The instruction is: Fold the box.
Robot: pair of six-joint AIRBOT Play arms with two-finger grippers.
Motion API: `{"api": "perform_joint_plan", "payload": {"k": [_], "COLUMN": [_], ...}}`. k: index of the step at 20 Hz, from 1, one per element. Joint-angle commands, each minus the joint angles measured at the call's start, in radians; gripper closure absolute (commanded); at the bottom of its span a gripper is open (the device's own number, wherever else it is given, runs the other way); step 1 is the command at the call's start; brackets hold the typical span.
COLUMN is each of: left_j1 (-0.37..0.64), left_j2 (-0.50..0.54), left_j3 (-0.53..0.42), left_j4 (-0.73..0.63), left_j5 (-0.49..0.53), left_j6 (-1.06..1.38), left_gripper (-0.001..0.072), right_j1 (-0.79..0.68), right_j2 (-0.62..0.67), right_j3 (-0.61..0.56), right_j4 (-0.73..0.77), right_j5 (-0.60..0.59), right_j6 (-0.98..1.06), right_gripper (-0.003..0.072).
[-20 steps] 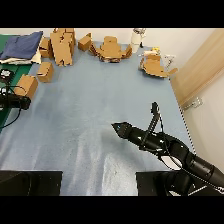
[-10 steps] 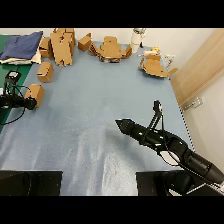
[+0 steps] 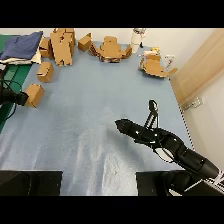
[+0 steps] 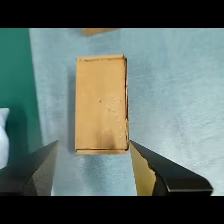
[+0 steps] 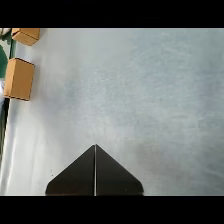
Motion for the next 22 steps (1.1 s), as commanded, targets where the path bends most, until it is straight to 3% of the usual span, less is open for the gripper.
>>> {"api": "perform_joint_plan", "payload": {"k": [1,2,3,4,6,11,15,22], "left_j1": [-0.011,-0.04,-0.085,-0.135,-0.257,-0.514,-0.576,-0.579], "left_j2": [0.127,0.145,0.154,0.154,0.151,0.104,0.047,0.048], "left_j3": [0.001,0.001,0.001,0.001,0.001,0.001,0.001,0.001], "left_j4": [-0.032,-0.036,-0.039,-0.056,-0.085,-0.114,-0.114,-0.113], "left_j5": [-0.155,-0.207,-0.249,-0.278,-0.298,-0.22,-0.224,-0.22], "left_j6": [-0.057,-0.063,-0.063,-0.072,-0.123,-0.178,-0.178,-0.177], "left_gripper": [0.0167,0.0385,0.0555,0.0674,0.0696,0.0697,0.0695,0.0696], "right_j1": [-0.024,-0.053,-0.087,-0.124,-0.174,-0.145,-0.118,-0.12], "right_j2": [-0.026,-0.052,-0.082,-0.119,-0.196,-0.386,-0.443,-0.443], "right_j3": [0.037,0.051,0.066,0.086,0.138,0.274,0.306,0.306], "right_j4": [-0.082,-0.092,-0.095,-0.1,-0.101,-0.101,-0.095,-0.095], "right_j5": [0.002,0.002,0.001,0.0,-0.002,-0.087,-0.077,-0.06], "right_j6": [0.0,0.0,-0.003,-0.007,-0.011,-0.013,-0.013,-0.013], "right_gripper": [0.0684,0.0685,0.0684,0.0685,0.0685,0.0685,0.0684,0.0685]}}
